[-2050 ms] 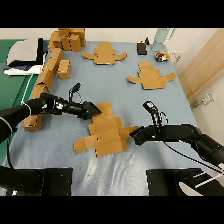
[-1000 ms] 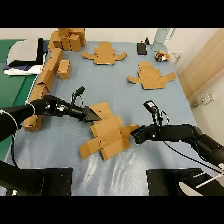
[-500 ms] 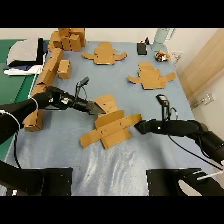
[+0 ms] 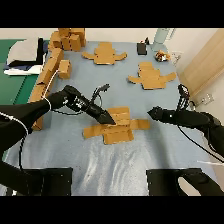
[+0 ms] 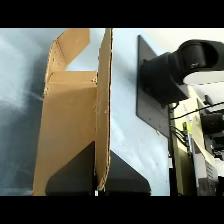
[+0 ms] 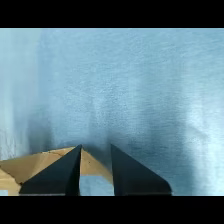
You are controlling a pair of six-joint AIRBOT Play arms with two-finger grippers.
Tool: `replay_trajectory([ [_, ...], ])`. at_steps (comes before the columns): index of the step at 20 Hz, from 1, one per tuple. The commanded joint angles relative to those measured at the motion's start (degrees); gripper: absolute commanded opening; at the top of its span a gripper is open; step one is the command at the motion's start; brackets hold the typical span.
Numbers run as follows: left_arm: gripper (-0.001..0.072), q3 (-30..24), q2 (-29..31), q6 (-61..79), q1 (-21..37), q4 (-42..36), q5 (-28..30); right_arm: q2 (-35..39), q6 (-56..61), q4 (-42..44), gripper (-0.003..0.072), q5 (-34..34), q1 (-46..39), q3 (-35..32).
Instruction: Fold the box.
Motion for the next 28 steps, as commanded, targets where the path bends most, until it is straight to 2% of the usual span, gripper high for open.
replay_trajectory([
  [1, 0.0016, 1.62, -0.70, -1.51, 2.56, 1.88, 0.76, -1.38, 0.96, 1.88, 0.0276, 0.48, -0.61, 0.24],
  [5, 0.0016, 5.46, -2.75, -5.60, 8.44, 1.92, -0.81, -3.13, 0.92, 3.43, 0.0276, 0.22, -0.59, 0.22],
  [8, 0.0016, 6.95, -6.54, -7.54, 9.68, 2.01, -7.17, -3.39, 0.68, 3.39, 0.0276, 0.22, -0.59, 0.24],
  [11, 0.0016, 6.95, -8.00, -7.39, 6.69, -2.80, -17.79, -3.43, -0.44, 3.34, 0.0276, 0.28, -0.61, 0.22],
  [13, 0.0016, 6.95, -7.96, -7.10, 3.78, -11.61, -28.79, -3.45, -1.29, 3.32, 0.0275, 0.28, -0.59, 0.22],
  [15, 0.0016, 6.93, -7.93, -9.68, 1.62, -16.79, -36.39, -3.45, -1.60, 3.30, 0.0276, 0.26, -0.59, 0.22],
  [19, 0.0017, 6.91, -5.92, -22.16, -1.79, -18.78, -36.15, -3.45, -2.32, 2.69, 0.0275, 0.26, -0.61, 0.22],
  [23, 0.0016, 6.80, -5.22, -24.50, -2.69, -9.03, -35.89, -3.45, -3.26, 2.56, 0.0275, 0.50, -0.61, 0.22],
  [28, 0.0016, 4.92, -7.72, -22.67, -3.17, -6.80, -33.75, -3.45, -3.61, 2.56, 0.0275, 0.50, -0.61, 0.22],
])
